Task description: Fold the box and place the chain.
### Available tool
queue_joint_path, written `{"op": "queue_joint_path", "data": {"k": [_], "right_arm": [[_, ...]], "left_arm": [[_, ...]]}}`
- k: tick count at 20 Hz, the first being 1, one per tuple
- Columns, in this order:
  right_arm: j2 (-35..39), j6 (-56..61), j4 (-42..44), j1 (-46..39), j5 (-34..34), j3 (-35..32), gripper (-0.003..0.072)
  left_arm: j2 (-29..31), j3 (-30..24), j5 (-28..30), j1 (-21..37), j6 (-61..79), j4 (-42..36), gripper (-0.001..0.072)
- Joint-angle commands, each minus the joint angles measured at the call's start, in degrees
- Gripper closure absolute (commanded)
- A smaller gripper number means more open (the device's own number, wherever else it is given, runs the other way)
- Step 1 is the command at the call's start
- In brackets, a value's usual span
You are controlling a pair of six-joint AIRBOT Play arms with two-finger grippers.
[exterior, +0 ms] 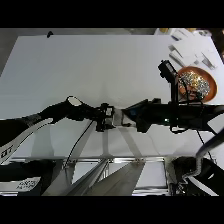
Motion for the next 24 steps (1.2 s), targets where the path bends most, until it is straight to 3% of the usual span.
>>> {"op": "queue_joint_path", "data": {"k": [1, 5, 11, 17, 18, 20, 24], "right_arm": [[-0.6, -4.2, 3.7, 1.0, -4.7, 0.1, 0.0672], [-1.1, -4.3, 2.8, 0.9, -4.8, 0.1, 0.0672], [-6.3, -3.6, -8.3, 1.0, 1.1, -0.2, 0.0672], [-13.0, -3.7, -8.7, 1.0, 5.2, -1.1, 0.067], [-13.3, -3.7, -8.7, 0.9, 5.7, -1.1, 0.0641], [-12.9, -3.7, -8.7, -0.1, 6.2, -0.8, 0.0463], [-12.5, -4.0, -8.8, -8.9, 14.2, 3.4, 0.0451]], "left_arm": [[0.0, 0.0, 0.0, 0.0, 0.0, 0.0, 0.064], [0.0, 0.0, 0.0, 0.0, 0.0, 0.0, 0.064], [0.0, 0.0, 0.0, 0.0, 0.0, 0.0, 0.064], [0.0, 0.0, 0.0, 0.0, 0.0, 0.0, 0.064], [0.0, 0.0, 0.0, 0.0, 0.0, 0.0, 0.064], [0.0, 0.0, 0.0, 0.0, 0.0, 0.0, 0.064], [0.0, 0.0, 0.0, 0.0, 0.0, 0.0, 0.064]]}}
